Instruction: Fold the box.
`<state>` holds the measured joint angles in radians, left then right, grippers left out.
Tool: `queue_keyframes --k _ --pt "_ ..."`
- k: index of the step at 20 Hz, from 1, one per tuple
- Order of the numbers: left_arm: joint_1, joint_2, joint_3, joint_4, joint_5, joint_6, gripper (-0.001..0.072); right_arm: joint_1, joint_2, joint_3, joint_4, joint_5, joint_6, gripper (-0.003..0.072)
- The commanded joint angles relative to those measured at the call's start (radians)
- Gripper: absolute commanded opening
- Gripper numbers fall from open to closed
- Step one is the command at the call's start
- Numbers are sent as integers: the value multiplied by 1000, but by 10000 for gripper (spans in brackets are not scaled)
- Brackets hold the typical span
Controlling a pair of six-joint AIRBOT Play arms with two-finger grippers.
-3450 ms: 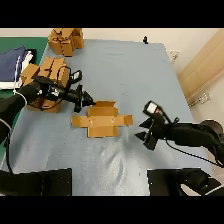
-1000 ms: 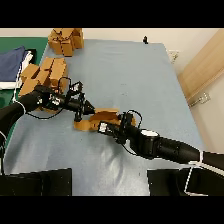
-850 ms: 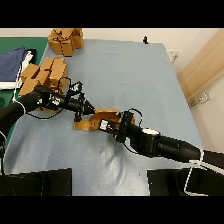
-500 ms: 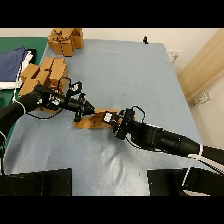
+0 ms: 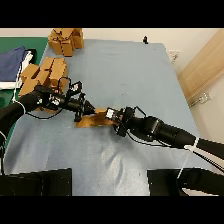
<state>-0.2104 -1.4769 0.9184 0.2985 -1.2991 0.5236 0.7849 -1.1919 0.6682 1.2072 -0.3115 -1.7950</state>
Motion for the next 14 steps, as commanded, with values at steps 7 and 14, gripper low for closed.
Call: queue_keyframes --k 7,14 --pt "0 0 0 2 63 0 13 -48 -117 156 443 -212 -588 591" --pt "0 0 0 1 145 0 13 -103 -124 164 611 -218 -740 592"
